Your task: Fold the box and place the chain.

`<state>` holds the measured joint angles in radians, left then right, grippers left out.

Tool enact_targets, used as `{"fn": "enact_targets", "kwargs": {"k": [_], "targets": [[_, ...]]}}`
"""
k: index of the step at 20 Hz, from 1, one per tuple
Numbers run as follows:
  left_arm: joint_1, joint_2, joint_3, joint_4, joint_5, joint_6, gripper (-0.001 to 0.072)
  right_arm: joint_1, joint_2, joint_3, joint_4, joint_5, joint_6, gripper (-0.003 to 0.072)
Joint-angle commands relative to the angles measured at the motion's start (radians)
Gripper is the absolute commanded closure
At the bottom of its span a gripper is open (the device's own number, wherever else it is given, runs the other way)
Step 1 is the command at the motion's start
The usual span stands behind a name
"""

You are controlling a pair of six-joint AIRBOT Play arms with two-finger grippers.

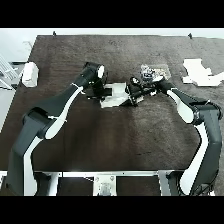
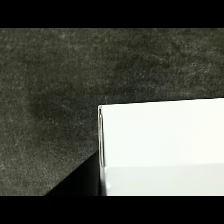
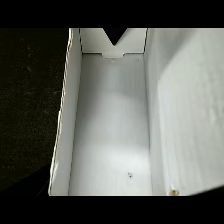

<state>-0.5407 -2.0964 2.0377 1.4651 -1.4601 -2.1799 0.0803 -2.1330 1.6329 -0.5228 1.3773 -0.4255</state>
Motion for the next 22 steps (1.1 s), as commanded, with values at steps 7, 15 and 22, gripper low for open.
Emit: {"fn": "enact_targets", "kwargs": {"k": [7, 15, 22], "targets": [[-0.005, 0.000, 0.010, -0.007, -0.004, 0.042, 0.0250, 0.000, 0.001, 0.000, -0.002, 0.001, -0.002, 0.0181], [-0.003, 0.134, 0.044, -0.029, -0.143, 0.159, 0.0250, 0.000, 0.001, 0.000, -0.002, 0.001, -0.002, 0.0181], [-0.003, 0.364, -0.014, 0.017, -0.089, 0.578, 0.0251, 0.000, 0.001, 0.000, -0.002, 0.001, -0.002, 0.0181]]}}
